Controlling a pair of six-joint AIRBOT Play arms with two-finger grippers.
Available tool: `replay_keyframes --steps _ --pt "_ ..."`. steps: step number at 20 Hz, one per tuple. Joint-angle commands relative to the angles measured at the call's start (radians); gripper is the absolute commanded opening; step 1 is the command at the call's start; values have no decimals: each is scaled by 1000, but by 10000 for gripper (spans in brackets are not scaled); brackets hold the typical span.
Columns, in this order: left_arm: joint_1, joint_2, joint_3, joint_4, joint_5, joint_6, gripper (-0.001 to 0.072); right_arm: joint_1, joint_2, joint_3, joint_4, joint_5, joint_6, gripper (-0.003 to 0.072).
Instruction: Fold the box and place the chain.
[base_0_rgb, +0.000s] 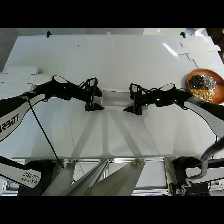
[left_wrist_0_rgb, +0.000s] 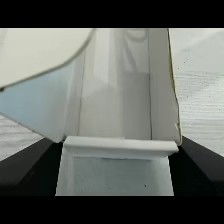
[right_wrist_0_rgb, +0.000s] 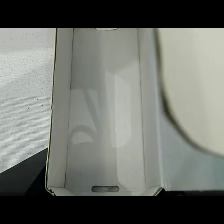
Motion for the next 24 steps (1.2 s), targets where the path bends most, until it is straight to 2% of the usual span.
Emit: replay_keyframes --steps 1,2,3,5,6,7,24 --pt "-17 2 2 26 29 -16 691 0 0 0 0 1 0 494" --pt "-21 3 1 31 42 -25 657 0 0 0 0 1 0 494" --pt "-26 3 1 39 44 -26 557 0 0 0 0 1 0 494" --pt "-33 4 1 53 44 -25 446 0 0 0 0 1 0 494" --pt "-33 4 1 56 43 -25 363 0 0 0 0 1 0 494" --pt "-33 4 1 55 43 -25 337 0 0 0 0 1 0 494" --pt "-33 4 1 55 36 -25 337 0 0 0 0 1 0 494"
